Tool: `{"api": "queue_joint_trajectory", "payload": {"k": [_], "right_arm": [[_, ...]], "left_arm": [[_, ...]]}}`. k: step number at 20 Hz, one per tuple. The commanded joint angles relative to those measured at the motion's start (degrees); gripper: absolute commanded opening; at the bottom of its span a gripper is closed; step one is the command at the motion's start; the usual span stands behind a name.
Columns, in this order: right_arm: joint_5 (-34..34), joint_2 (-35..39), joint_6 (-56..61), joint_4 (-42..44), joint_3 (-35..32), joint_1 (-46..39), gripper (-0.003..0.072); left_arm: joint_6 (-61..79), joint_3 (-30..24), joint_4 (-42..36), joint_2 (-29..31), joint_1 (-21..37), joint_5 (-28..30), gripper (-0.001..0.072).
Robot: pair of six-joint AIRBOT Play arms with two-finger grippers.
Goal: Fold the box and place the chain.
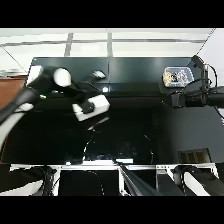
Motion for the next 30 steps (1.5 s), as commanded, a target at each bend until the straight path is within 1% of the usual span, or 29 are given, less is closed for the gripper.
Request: {"api": "queue_joint_trajectory", "payload": {"k": [1, 3, 6, 9, 10, 12, 14, 15, 16, 18, 19, 22, 26, 28, 30], "right_arm": [[0.02, 0.04, -0.09, 0.02, -0.02, -0.04, 0.0016], [-0.55, 0.04, -0.2, 0.02, -0.02, -0.04, 0.0016], [-1.53, 0.04, -0.52, 0.02, -0.02, -0.04, 0.0016], [-2.99, 0.04, -0.52, -0.02, -0.02, -0.04, 0.0016], [-3.54, 0.02, -0.52, -0.02, -0.02, -0.04, 0.0016], [-4.57, 0.02, -0.52, -0.04, -0.02, -0.04, 0.0016], [-5.33, -0.04, -0.5, -0.07, -0.02, -0.04, 0.0017], [-5.77, -0.04, -0.5, -0.22, -0.02, -0.04, 0.0016], [-6.29, -0.04, -0.48, -0.33, -0.04, -0.04, 0.0017], [-7.58, -0.07, -0.48, -0.37, -0.02, -0.04, 0.0017], [-7.98, -0.07, -0.48, -0.37, -0.02, -0.04, 0.0016], [-8.7, -0.07, -0.48, -0.42, -0.04, -0.04, 0.0016], [-8.72, -0.07, -0.48, -0.44, -0.02, -0.04, 0.0017], [-8.74, -0.07, -0.46, -0.42, -0.02, -0.04, 0.0016], [-8.74, -0.07, -0.46, -0.42, -0.02, -0.04, 0.0017]], "left_arm": [[-8.2, -2.67, 3.02, 7.21, 14.1, -9.53, 0.0388], [-8.15, -6.43, 3.04, 12.37, 23.45, -10.47, 0.0388], [-5.35, -12.5, 2.99, 19.1, 38.75, -9.07, 0.0387], [-2.64, -16.0, 1.57, 20.72, 52.76, -7.82, 0.0388], [-1.7, -16.87, 0.39, 20.7, 56.48, -5.81, 0.0387], [0.37, -18.08, -1.09, 20.57, 60.89, 0.85, 0.0388], [3.19, -18.34, -1.46, 19.71, 61.18, 7.67, 0.0388], [4.55, -18.27, -3.19, 18.62, 60.85, 10.32, 0.0388], [5.57, -18.25, -6.71, 16.87, 60.41, 12.74, 0.0388], [9.84, -18.25, -13.77, 12.33, 59.04, 14.93, 0.0388], [11.45, -18.25, -15.45, 10.05, 57.83, 15.61, 0.0388], [11.58, -18.25, -15.41, 4.57, 54.05, 20.65, 0.0388], [11.54, -16.94, -15.23, 0.81, 51.56, 27.89, 0.0388], [11.45, -14.93, -15.17, -0.63, 51.23, 29.62, 0.0387], [10.4, -12.24, -14.91, -2.32, 51.28, 29.4, 0.0386]]}}
